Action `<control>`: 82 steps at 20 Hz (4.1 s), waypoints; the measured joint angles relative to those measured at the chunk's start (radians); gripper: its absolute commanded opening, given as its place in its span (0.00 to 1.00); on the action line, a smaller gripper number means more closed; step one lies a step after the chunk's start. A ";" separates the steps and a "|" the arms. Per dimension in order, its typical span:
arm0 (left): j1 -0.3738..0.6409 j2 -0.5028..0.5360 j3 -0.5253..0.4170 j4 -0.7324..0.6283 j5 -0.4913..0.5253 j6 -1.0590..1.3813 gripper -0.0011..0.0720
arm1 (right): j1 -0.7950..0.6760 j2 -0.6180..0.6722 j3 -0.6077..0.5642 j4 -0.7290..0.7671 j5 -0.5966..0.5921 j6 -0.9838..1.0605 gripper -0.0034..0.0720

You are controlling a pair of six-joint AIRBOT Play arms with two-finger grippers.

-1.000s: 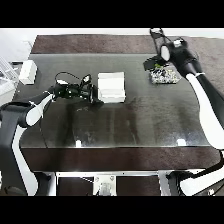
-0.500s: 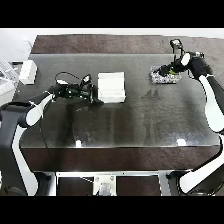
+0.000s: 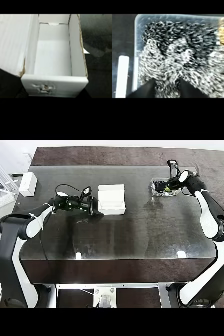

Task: Fold the box and place the chain.

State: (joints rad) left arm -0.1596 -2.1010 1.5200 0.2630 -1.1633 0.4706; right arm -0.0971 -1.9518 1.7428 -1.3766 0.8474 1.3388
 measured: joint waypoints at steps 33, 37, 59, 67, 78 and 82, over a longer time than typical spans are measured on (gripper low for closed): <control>0.000 0.000 0.000 0.000 0.001 0.000 0.73 | 0.220 0.634 0.121 -0.076 0.199 -0.008 0.05; 0.000 0.000 0.000 0.000 0.001 0.000 0.73 | 0.302 0.681 0.121 -0.082 0.196 -0.014 0.05; 0.000 0.000 0.000 -0.001 0.000 0.000 0.73 | 0.577 0.663 -0.113 -0.068 -0.042 -0.014 0.05; 0.000 0.000 0.000 -0.001 0.000 0.000 0.73 | 0.582 0.566 -0.140 -0.005 -0.091 -0.013 0.05; 0.000 0.000 0.000 -0.001 0.001 0.000 0.73 | 0.582 0.430 -0.280 0.055 -0.128 -0.012 0.05; 0.000 0.000 0.000 -0.001 0.001 0.000 0.73 | 0.581 0.355 -0.303 0.058 -0.148 -0.012 0.79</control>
State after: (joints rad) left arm -0.1600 -2.1010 1.5200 0.2623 -1.1625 0.4709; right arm 0.4839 -1.5970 1.4395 -1.3182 0.6991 1.3270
